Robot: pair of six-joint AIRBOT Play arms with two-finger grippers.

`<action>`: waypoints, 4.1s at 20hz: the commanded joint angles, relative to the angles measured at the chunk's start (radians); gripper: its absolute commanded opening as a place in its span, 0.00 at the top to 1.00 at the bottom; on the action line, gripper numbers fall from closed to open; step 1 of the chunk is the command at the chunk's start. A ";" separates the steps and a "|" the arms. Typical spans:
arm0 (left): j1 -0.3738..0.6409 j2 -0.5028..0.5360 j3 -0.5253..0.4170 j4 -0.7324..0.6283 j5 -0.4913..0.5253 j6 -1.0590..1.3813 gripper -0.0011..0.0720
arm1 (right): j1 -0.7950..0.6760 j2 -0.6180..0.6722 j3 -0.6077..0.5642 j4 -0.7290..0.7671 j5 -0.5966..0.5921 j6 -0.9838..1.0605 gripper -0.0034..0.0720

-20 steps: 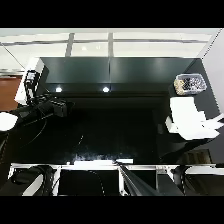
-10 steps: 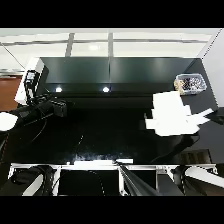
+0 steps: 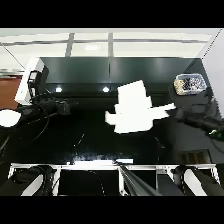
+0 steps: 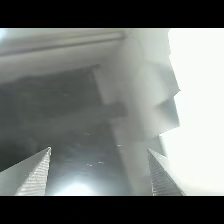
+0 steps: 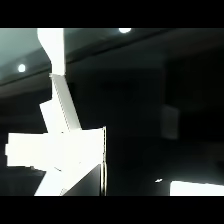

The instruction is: Fold the box and place the chain.

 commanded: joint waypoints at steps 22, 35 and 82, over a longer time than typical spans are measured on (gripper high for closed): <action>-0.026 -0.931 0.389 -0.352 -0.817 0.426 0.21 | 0.672 0.139 -0.132 0.074 -0.521 0.053 0.94; -0.062 -0.935 0.531 -0.169 -0.862 0.504 0.95 | 0.637 0.139 -0.069 -0.147 -0.493 0.054 0.21; -0.354 -0.698 0.370 0.000 -0.235 1.026 0.95 | 0.869 -0.232 0.218 -0.515 -0.390 -0.506 0.01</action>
